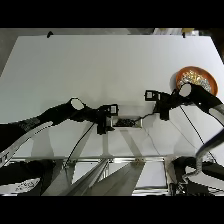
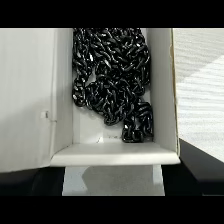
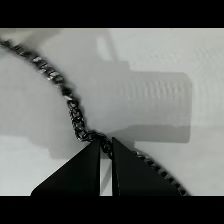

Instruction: Fold the box and place the chain.

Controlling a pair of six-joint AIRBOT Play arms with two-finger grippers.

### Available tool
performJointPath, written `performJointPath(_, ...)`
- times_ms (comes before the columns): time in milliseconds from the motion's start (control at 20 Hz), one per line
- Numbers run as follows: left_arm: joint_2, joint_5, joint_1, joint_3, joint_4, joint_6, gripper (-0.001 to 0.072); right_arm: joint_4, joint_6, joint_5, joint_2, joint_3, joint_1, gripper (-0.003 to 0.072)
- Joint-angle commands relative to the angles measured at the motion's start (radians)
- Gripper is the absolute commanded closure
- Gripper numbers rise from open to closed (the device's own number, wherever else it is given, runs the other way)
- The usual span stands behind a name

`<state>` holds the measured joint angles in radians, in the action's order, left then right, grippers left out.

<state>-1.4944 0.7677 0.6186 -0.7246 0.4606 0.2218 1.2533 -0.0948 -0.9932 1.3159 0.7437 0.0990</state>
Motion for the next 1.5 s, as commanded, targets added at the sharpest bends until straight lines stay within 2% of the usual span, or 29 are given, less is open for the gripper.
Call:
performJointPath(0,0.000,0.000,0.000,0.000,0.000,0.000,0.0348,-0.004,0.000,-0.056,-0.068,0.002,0.000,0.0668)
performJointPath(150,0.000,0.000,0.000,0.000,0.000,0.000,0.0348,-0.023,-0.001,-0.105,-0.155,0.002,0.000,0.0668)
performJointPath(300,0.000,0.000,0.000,0.000,0.000,0.000,0.0348,-0.120,-0.001,-0.153,-0.238,0.002,0.014,0.0668)
performJointPath(550,0.000,0.000,0.000,0.000,0.000,0.000,0.0348,-0.248,-0.003,-0.201,-0.343,0.002,0.158,0.0667)
performJointPath(750,0.000,0.000,0.000,0.000,0.000,0.000,0.0348,-0.351,-0.002,-0.154,-0.348,0.002,0.297,0.0667)
performJointPath(950,0.000,0.000,0.000,0.000,0.000,0.000,0.0348,-0.366,-0.004,-0.029,-0.344,0.002,0.415,0.0667)
performJointPath(1200,0.000,0.000,0.000,0.000,0.000,0.000,0.0348,-0.364,-0.006,0.039,-0.304,0.002,0.448,0.0662)
performJointPath(1250,0.000,0.000,0.000,0.000,0.000,0.000,0.0348,-0.356,-0.006,0.045,-0.301,0.002,0.448,0.0605)
performJointPath(1350,0.000,0.000,0.000,0.000,0.000,0.000,0.0348,-0.321,-0.005,0.081,-0.306,0.002,0.443,0.0414)
performJointPath(1400,0.000,0.000,0.000,0.000,0.000,0.000,0.0348,-0.306,-0.005,0.097,-0.315,0.002,0.429,0.0369)
performJointPath(1450,0.000,0.000,0.000,0.000,0.000,0.000,0.0348,-0.294,-0.005,0.098,-0.331,0.002,0.405,0.0370)
